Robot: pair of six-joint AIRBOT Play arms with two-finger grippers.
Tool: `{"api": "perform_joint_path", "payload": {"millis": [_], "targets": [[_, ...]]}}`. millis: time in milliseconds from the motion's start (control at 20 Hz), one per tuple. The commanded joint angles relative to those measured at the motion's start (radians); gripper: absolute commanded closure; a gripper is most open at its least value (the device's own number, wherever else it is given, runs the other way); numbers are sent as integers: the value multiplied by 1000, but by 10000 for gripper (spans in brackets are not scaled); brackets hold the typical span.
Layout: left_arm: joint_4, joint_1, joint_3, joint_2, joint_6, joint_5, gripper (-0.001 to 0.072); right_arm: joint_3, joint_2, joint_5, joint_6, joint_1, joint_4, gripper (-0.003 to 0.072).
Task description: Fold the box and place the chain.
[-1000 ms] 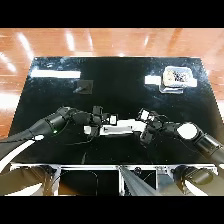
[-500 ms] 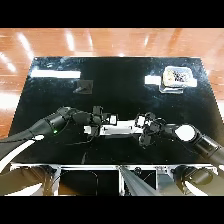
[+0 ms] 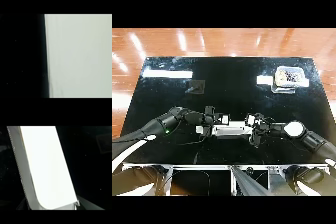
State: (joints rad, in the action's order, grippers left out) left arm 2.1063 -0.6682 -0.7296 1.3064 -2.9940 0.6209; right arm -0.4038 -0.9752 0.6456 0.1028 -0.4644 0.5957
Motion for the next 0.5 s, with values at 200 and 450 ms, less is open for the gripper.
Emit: {"api": "perform_joint_path", "payload": {"millis": [200,450], "targets": [[0,1,0,0,16,1,687,-57,-118,97,72,40,-44,-31],[0,1,0,0,16,8,687,-57,-153,84,47,40,4,-30]]}}
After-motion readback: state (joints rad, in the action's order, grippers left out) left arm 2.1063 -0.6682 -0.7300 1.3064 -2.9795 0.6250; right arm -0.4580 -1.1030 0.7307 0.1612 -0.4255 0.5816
